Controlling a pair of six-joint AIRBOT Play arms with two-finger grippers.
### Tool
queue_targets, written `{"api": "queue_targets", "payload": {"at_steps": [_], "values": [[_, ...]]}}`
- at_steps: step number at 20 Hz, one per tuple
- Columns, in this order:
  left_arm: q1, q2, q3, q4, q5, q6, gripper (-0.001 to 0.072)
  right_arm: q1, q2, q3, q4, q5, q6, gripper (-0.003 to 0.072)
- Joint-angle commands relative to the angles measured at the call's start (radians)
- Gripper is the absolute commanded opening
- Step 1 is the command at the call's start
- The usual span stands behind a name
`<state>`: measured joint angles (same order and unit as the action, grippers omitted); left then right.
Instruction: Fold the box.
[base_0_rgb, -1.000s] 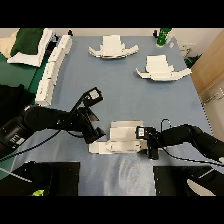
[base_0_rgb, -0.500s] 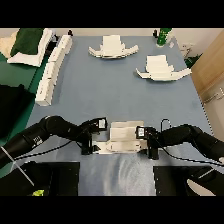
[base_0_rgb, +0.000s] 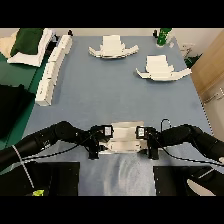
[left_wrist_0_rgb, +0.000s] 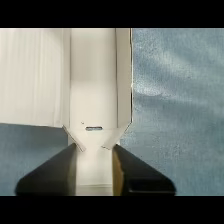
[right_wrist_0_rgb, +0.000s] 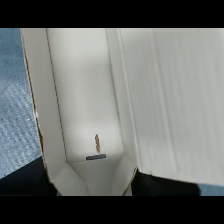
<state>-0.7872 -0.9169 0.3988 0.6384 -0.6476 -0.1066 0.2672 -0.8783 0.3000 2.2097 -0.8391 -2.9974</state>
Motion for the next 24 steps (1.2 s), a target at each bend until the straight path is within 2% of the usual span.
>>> {"api": "queue_targets", "payload": {"at_steps": [1, 4, 5, 6, 12, 13, 14, 15, 17, 19, 24], "values": [[-0.044, -0.038, -0.002, -0.051, 0.04, 0.013, 0.0225, 0.001, 0.0, 0.001, 0.0, 0.0, 0.0, 0.0504], [-0.076, -0.053, -0.002, -0.083, 0.124, 0.014, 0.0223, 0.001, 0.0, 0.001, 0.0, 0.0, 0.0, 0.0505], [-0.086, -0.056, -0.002, -0.086, 0.146, 0.013, 0.017, 0.001, 0.0, 0.001, 0.0, 0.0, 0.0, 0.0505], [-0.093, -0.057, -0.001, -0.085, 0.154, 0.014, 0.0045, 0.001, 0.0, 0.001, 0.0, 0.0, 0.0, 0.0505], [-0.123, -0.057, 0.001, -0.153, 0.208, 0.014, 0.0047, 0.001, 0.0, 0.001, 0.0, 0.0, 0.0, 0.0505], [-0.127, -0.058, 0.001, -0.158, 0.212, 0.014, 0.0077, 0.001, 0.0, 0.001, 0.0, 0.0, 0.0, 0.0504], [-0.13, -0.063, 0.001, -0.172, 0.211, 0.014, 0.0296, 0.001, 0.0, 0.001, 0.0, 0.0, 0.0, 0.0505], [-0.13, -0.071, 0.001, -0.191, 0.21, 0.014, 0.0476, 0.001, 0.0, 0.001, 0.0, 0.0, 0.0, 0.0505], [-0.13, -0.084, 0.001, -0.194, 0.208, 0.014, 0.0503, 0.001, 0.0, 0.001, 0.0, 0.0, 0.0, 0.0505], [-0.13, -0.084, 0.001, -0.197, 0.21, 0.013, 0.0676, 0.001, 0.0, 0.001, 0.0, 0.0, 0.0, 0.0505], [-0.13, -0.084, 0.001, -0.198, 0.21, 0.013, 0.0677, 0.001, 0.0, 0.001, 0.0, 0.0, 0.0, 0.0504]]}}
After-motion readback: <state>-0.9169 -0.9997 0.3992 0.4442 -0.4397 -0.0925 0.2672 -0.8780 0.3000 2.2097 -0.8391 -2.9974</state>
